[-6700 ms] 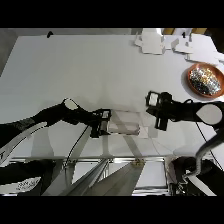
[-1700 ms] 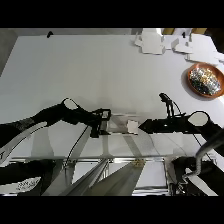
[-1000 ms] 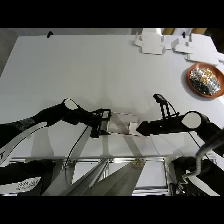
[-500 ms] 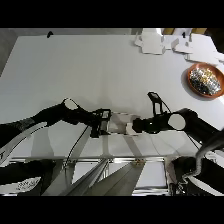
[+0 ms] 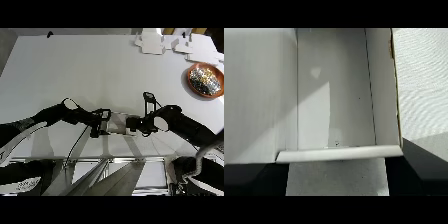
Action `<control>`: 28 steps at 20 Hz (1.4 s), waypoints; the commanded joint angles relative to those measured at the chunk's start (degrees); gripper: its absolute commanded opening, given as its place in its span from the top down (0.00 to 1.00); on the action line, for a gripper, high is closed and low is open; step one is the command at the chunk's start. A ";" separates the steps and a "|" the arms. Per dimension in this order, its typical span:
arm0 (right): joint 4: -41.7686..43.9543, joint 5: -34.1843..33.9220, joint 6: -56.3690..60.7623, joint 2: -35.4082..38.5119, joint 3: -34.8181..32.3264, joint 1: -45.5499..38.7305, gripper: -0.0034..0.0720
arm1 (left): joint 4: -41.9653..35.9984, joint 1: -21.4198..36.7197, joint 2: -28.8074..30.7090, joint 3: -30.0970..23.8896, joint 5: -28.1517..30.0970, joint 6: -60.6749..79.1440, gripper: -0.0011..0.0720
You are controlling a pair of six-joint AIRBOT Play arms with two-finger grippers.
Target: Fold the box and place the chain.
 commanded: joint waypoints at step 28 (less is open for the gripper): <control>-7.45 1.18 12.26 -10.08 3.56 7.02 0.82 | -0.02 0.02 0.00 0.04 0.07 0.00 0.61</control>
